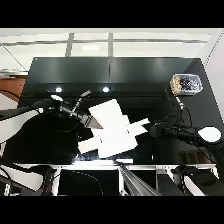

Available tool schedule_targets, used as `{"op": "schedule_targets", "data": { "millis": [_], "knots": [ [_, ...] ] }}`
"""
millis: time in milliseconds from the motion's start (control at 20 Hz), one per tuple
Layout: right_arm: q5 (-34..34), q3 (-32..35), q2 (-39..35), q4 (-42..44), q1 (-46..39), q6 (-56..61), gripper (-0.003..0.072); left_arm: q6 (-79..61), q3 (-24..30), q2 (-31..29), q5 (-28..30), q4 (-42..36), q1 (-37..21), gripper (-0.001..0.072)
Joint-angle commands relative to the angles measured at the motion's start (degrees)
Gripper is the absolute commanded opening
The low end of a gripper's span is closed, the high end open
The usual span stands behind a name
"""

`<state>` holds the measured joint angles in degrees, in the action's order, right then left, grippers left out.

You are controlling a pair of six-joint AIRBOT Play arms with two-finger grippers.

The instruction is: Fold the box and place the chain.

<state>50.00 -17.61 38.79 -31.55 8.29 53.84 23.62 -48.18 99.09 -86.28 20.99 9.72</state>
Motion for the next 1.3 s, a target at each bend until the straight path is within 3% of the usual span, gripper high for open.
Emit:
{"op": "schedule_targets", "data": {
  "millis": [0, 50, 200, 250, 350, 450, 600, 750, 850, 950, 1100, 1250],
  "knots": [
    [-0.13, 0.0, -0.02, -0.02, 0.02, 0.66, 0.0044, -6.54, -0.46, 0.74, -1.86, 0.07, 0.74, 0.0474],
    [-0.13, 0.0, -0.02, -0.02, 0.02, 0.74, 0.0044, -6.75, -0.48, 0.74, -1.86, 0.35, 1.09, 0.0473],
    [-0.11, 0.0, -0.02, -0.22, 0.02, 0.81, 0.0044, -6.69, -1.51, 0.68, -1.88, 4.48, 2.03, 0.0331],
    [-0.11, 0.0, -0.02, -0.42, 0.02, 0.81, 0.0045, -6.67, -1.66, 0.57, -1.88, 4.5, 2.4, 0.0267],
    [0.22, 0.0, -0.02, -0.44, 0.02, 0.83, 0.0061, -6.69, -2.78, 0.57, -2.91, 4.96, 3.19, 0.0042],
    [0.33, -0.22, -0.02, -1.38, -0.24, 1.92, 0.0708, -5.88, -4.28, 0.55, -4.31, 5.88, 3.52, 0.003],
    [3.61, -4.15, -0.04, -9.66, -4.09, 2.97, 0.0696, -1.05, -6.95, -0.39, -3.65, 8.61, 3.8, 0.0028],
    [6.38, -10.82, -0.07, -20.61, -9.7, 2.95, 0.0696, 1.36, -7.78, -6.27, 0.96, 12.66, 5.4, 0.0026],
    [5.42, -14.4, -0.07, -26.23, -12.61, 2.95, 0.0695, 1.53, -7.21, -13.79, 8.98, 16.46, 8.46, 0.0026],
    [1.2, -15.56, -0.07, -28.74, -14.43, 2.93, 0.0695, 0.68, -4.33, -23.12, 23.17, 21.33, 13.27, 0.0027],
    [-3.32, -15.56, -0.04, -28.06, -14.34, -1.33, 0.0695, -15.21, 2.54, -30.64, 39.91, 28.24, 19.78, 0.003],
    [1.68, -15.54, 0.0, -28.11, -10.54, -14.1, 0.0696, -17.4, 4.39, -29.0, 40.61, 31.67, 22.34, 0.0031]
  ]
}}
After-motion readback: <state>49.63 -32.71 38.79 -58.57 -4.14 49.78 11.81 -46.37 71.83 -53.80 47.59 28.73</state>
